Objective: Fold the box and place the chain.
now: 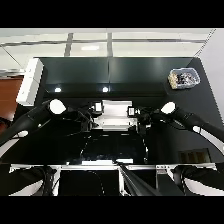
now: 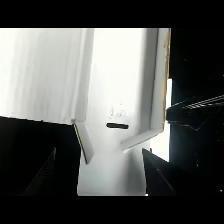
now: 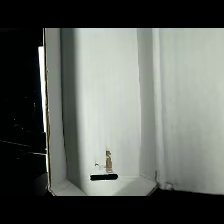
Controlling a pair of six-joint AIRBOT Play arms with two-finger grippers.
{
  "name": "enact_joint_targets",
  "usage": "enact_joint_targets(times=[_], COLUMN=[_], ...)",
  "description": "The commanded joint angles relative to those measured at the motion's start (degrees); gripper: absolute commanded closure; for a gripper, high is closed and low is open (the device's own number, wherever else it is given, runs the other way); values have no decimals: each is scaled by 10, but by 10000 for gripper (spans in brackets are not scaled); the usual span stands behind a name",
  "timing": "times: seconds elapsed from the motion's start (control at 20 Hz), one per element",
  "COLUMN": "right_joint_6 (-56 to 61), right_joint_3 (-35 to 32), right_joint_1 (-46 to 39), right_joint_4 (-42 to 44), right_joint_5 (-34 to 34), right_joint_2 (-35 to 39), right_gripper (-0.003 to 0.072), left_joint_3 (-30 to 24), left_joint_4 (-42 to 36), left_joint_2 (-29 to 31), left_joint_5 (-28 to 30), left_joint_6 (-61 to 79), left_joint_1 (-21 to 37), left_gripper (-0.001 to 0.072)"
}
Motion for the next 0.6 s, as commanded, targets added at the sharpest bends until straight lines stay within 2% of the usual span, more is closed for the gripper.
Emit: enact_joint_targets(times=[0.0, 0.05, 0.1, 0.15, 0.25, 0.35, 0.55], right_joint_6=[0, 0, 0, 0, 0, 0, 0], right_joint_3=[0, 0, 0, 0, 0, 0, 0], right_joint_1=[0, 0, 0, 0, 0, 0, 0], right_joint_4=[0, 0, 0, 0, 0, 0, 0], right_joint_5=[0, 0, 0, 0, 0, 0, 0], right_joint_2=[0, 0, 0, 0, 0, 0, 0], right_gripper=[264, 264, 264, 264, 264, 264, 264], left_joint_3=[14, 14, 14, 14, 14, 14, 14], left_joint_4=[-22, -22, -22, -22, -31, -54, -108], left_joint_2=[-27, -29, -31, -33, -34, -34, -42], left_joint_5=[-14, -28, -44, -50, -49, -46, -46], left_joint_6=[8, 9, 11, 15, 21, 21, 22], left_joint_1=[6, 6, 6, 6, 6, 6, 5], left_gripper=[144, 304, 379, 380, 451, 482, 486])
